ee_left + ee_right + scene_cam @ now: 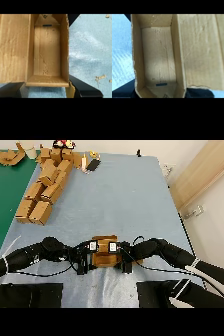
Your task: Fold the box.
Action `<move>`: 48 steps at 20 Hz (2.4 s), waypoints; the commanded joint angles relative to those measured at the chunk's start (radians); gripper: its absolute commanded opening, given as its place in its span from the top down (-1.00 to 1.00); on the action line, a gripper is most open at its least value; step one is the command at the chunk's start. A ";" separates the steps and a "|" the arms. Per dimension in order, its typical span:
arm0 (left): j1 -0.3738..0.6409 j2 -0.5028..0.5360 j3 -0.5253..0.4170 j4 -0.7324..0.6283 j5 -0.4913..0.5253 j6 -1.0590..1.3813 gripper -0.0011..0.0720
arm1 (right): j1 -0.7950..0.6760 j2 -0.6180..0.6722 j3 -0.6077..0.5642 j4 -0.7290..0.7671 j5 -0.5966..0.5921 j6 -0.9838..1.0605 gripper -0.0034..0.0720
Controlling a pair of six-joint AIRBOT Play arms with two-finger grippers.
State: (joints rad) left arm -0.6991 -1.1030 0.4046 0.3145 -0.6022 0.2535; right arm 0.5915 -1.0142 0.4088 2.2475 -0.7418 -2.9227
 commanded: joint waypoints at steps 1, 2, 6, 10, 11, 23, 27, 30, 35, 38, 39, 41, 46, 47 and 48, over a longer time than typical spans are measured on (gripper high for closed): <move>0.000 0.000 0.001 0.000 0.000 0.000 -0.66 | 0.000 -0.001 -0.001 0.000 -0.001 0.000 -0.52; 0.000 0.000 0.001 0.000 0.000 0.000 -0.67 | 0.000 -0.001 -0.001 0.001 -0.010 0.000 -0.52; 0.000 -0.001 0.001 0.000 0.000 0.000 -0.67 | 0.000 0.000 0.010 0.013 -0.063 0.000 -0.71; 0.000 -0.001 0.001 0.000 0.000 0.000 -0.66 | 0.000 0.010 0.045 -0.030 -0.134 0.019 -0.99; 0.000 0.000 0.001 0.000 0.000 0.000 -0.66 | 0.000 0.017 0.046 -0.031 -0.134 0.020 -0.99; 0.000 0.000 0.001 0.000 0.000 0.000 -0.67 | 0.000 0.118 0.067 -0.381 -0.157 0.389 -0.99; 0.000 0.000 0.001 0.000 0.000 0.000 -0.67 | 0.000 0.236 0.067 -0.510 -0.259 0.502 -0.99; 0.000 -0.001 0.001 0.000 0.000 0.000 -0.67 | 0.000 0.325 0.067 -0.503 -0.334 0.545 -0.98; 0.000 0.000 0.000 0.000 0.000 0.000 -0.67 | 0.001 0.386 0.066 -0.146 -0.499 0.818 -0.98; 0.000 0.000 0.001 0.000 0.000 0.000 -0.67 | 0.001 0.385 0.067 -0.069 -0.492 0.901 -0.98; 0.000 0.000 0.001 0.000 0.000 0.000 -0.67 | 0.001 0.384 0.066 -0.066 -0.490 0.950 -0.98; 0.000 0.000 0.001 0.000 0.000 0.000 -0.66 | 0.000 0.384 0.066 -0.067 -0.479 1.043 -0.98; 0.000 0.000 0.001 -0.003 0.003 0.001 -0.67 | 0.001 0.384 0.065 -0.067 -0.410 1.172 -0.98; 0.001 0.000 0.004 0.001 0.023 0.006 -0.67 | 0.001 0.384 0.065 -0.067 -0.399 1.180 -0.98; 0.003 0.000 0.004 0.001 0.045 0.008 -0.66 | 0.000 0.384 0.065 -0.067 -0.392 1.180 -0.98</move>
State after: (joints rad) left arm -0.6991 -1.1030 0.4057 0.3130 -0.5938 0.2546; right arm 0.5915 -0.6312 0.4747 2.1719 -1.1679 -1.8061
